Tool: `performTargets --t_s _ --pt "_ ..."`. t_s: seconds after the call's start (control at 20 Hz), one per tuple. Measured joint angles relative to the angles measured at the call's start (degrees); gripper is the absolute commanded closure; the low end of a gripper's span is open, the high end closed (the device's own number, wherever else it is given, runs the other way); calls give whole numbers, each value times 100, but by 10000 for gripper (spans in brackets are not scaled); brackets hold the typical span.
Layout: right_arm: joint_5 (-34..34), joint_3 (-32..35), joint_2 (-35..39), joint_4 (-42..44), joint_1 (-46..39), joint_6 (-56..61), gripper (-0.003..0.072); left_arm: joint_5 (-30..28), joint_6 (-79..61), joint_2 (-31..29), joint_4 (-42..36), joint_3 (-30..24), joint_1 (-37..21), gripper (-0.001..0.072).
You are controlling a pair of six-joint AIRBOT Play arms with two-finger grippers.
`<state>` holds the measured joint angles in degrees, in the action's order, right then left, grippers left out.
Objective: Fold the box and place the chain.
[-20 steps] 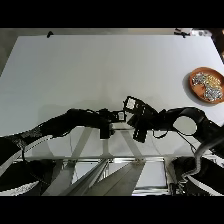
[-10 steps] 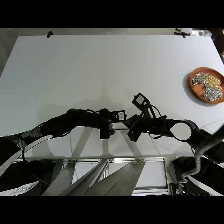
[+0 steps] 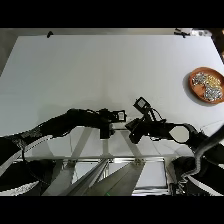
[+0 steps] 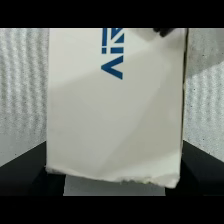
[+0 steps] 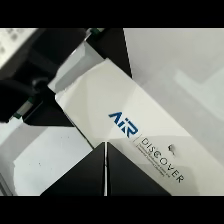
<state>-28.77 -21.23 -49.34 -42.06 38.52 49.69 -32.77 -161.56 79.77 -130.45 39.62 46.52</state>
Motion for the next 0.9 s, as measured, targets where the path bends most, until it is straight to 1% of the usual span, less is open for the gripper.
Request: performTargets --t_s 0.45,0.9 --pt "-122 138 -9 -306 0 164 671 2 0 0 0 0 0 455" --pt "-133 293 -9 -424 -2 286 671 2 0 0 0 0 0 455"
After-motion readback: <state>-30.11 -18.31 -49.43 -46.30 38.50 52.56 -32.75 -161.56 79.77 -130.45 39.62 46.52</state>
